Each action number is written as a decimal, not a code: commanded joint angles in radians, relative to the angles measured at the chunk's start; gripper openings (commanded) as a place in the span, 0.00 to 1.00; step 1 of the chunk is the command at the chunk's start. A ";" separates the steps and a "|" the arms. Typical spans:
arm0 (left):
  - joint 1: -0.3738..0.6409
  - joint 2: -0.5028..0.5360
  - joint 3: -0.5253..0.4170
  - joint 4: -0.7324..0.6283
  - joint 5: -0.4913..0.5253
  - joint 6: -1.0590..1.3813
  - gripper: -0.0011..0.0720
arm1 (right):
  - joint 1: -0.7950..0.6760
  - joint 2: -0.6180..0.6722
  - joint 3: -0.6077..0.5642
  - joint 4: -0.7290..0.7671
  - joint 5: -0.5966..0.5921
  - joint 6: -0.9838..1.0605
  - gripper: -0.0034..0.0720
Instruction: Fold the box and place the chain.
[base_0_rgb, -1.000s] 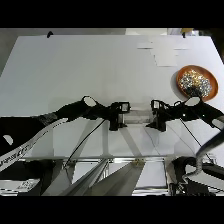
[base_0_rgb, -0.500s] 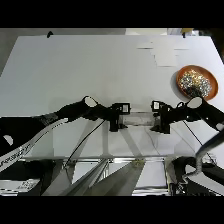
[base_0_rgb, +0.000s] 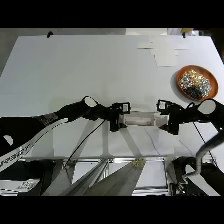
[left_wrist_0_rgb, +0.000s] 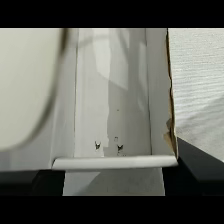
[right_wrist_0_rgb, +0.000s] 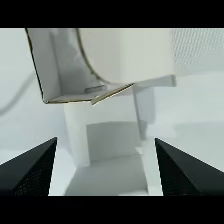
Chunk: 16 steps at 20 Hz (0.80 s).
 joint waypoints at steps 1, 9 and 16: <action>0.000 0.000 0.000 0.002 -0.001 0.002 0.47 | 0.000 0.101 0.001 0.052 -0.006 0.065 0.88; 0.000 0.000 0.000 0.002 -0.001 0.002 0.47 | 0.000 0.155 0.001 0.357 0.174 -0.154 0.07; 0.000 0.000 0.000 0.002 -0.001 0.002 0.47 | 0.000 0.038 0.001 0.500 -0.154 -0.026 0.07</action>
